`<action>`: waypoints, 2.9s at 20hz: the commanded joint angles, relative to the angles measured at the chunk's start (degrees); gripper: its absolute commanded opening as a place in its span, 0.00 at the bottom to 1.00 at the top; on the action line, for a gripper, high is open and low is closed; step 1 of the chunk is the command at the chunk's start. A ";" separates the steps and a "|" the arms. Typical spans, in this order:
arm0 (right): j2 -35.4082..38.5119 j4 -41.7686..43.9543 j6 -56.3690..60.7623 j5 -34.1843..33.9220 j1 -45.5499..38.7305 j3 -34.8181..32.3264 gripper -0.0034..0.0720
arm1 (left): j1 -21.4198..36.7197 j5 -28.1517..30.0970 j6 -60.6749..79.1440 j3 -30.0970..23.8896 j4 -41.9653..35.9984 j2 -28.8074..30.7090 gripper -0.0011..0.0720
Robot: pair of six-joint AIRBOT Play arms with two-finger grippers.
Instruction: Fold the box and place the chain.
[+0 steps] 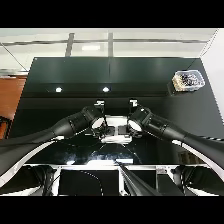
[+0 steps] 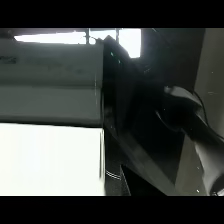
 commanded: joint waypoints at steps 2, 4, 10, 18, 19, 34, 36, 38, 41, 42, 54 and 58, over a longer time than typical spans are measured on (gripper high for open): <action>3.32 0.07 -5.11 5.35 -0.52 4.24 0.41 | 0.02 0.04 -0.09 -0.02 -0.02 0.02 0.06; 7.08 0.04 -7.45 7.26 -1.57 6.36 0.41 | 0.02 0.04 -0.09 -0.02 -0.02 0.02 0.06; 23.17 -11.76 -17.68 14.95 -11.58 7.54 0.41 | 0.02 0.04 -0.09 -0.02 -0.02 0.02 0.06; 20.35 -26.58 -17.18 -10.19 -46.31 3.98 0.82 | 0.02 0.07 -0.09 -0.02 -0.04 0.02 0.06; 17.20 -19.54 -19.78 -13.92 -50.66 4.09 1.00 | 0.02 0.09 -0.09 -0.02 -0.04 0.02 0.06; -24.79 4.44 -2.49 -0.98 -61.40 41.97 0.86 | 0.02 0.11 -0.09 -0.02 -0.07 0.02 0.06; -25.73 4.59 -2.03 -1.57 -61.94 41.97 0.86 | 0.02 0.11 -0.11 -0.02 -0.07 0.02 0.06; -26.62 4.66 -1.86 -1.55 -61.99 41.97 0.86 | 0.02 0.13 -0.09 -0.02 -0.07 0.02 0.06; -27.98 6.84 -1.86 -1.84 -61.68 41.97 0.86 | 0.02 0.31 -0.09 -0.02 -0.04 0.02 0.06; -28.37 7.50 -1.88 -2.25 -61.46 41.97 0.86 | 0.02 0.31 -0.11 -0.02 -0.04 0.02 0.06; -31.04 7.76 -2.71 -3.32 -60.83 41.97 0.59 | 0.02 0.31 -0.09 -0.02 -0.04 0.02 0.06; -30.38 8.20 -9.62 -2.78 -60.74 42.12 0.06 | 0.02 0.31 -0.11 -0.02 -0.04 0.02 0.06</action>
